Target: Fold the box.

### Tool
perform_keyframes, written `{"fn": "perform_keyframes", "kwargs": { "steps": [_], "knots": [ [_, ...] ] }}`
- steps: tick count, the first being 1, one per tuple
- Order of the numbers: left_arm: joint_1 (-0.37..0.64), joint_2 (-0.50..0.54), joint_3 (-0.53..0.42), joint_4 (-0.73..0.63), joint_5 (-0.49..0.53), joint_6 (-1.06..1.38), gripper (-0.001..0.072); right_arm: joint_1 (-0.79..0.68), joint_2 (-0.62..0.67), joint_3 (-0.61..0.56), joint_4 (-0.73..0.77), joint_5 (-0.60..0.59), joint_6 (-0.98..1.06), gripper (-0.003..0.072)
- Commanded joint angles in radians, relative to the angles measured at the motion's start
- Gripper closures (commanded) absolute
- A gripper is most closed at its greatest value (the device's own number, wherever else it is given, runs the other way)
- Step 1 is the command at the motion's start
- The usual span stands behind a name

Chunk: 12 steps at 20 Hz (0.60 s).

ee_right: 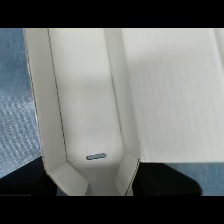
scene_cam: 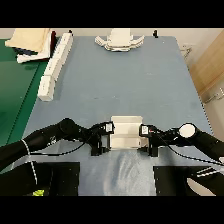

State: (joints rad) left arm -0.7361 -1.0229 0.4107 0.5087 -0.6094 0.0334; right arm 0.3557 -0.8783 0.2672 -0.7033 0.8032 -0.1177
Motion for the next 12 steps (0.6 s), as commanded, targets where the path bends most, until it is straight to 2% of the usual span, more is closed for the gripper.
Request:
{"fn": "perform_keyframes", "kwargs": {
  "steps": [1, 5, 12],
  "knots": [
    [-0.037, -0.023, 0.0, -0.045, 0.066, 0.001, 0.0022, 0.0, 0.0, 0.001, 0.0, 0.0, 0.001, 0.0109],
    [-0.067, -0.061, 0.001, -0.046, 0.103, 0.001, 0.0022, 0.0, 0.0, 0.001, 0.0, 0.0, 0.001, 0.0108],
    [-0.1, -0.062, 0.001, -0.045, 0.156, 0.0, 0.0023, 0.0, 0.0, 0.001, 0.0, 0.0, 0.001, 0.0108]
  ]
}}
